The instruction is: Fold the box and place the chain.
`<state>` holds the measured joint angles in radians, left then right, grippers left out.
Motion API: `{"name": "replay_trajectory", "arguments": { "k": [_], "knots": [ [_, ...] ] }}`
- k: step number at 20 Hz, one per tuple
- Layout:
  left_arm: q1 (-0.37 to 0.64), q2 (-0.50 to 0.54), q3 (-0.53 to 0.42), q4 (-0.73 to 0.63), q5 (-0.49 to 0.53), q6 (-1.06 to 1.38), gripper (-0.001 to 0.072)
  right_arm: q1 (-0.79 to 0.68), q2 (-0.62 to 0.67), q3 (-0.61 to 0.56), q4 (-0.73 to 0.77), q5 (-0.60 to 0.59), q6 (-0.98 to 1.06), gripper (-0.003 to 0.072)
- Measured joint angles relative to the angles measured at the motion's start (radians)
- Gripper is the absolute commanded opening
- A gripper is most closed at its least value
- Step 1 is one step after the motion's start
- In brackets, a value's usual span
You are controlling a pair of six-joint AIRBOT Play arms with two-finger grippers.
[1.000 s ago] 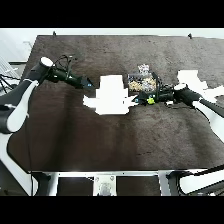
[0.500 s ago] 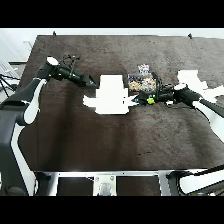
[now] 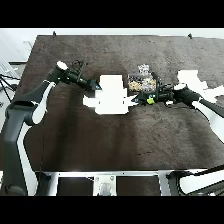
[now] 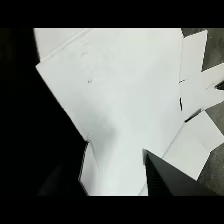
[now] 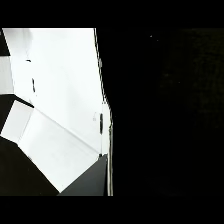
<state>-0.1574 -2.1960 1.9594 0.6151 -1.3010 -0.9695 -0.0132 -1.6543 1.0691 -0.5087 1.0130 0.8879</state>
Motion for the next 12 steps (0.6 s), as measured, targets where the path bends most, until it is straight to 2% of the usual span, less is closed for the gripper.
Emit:
{"name": "replay_trajectory", "arguments": {
  "k": [3, 4, 11, 12],
  "knots": [
    [-0.007, -0.01, 0.0, -0.04, -0.001, 0.021, 0.0486, 0.004, 0.0, 0.0, 0.0, 0.0, -0.005, 0.0008],
    [-0.01, -0.012, 0.0, -0.052, -0.003, 0.027, 0.0428, 0.005, 0.0, 0.0, 0.0, 0.0, -0.007, 0.0008],
    [-0.012, -0.041, 0.0, -0.111, -0.085, 0.064, 0.0419, 0.005, 0.0, 0.0, 0.0, 0.001, -0.01, 0.0009],
    [-0.011, -0.043, 0.0, -0.114, -0.088, 0.068, 0.0398, 0.005, 0.0, 0.0, 0.0, 0.0, -0.01, 0.0008]
  ]
}}
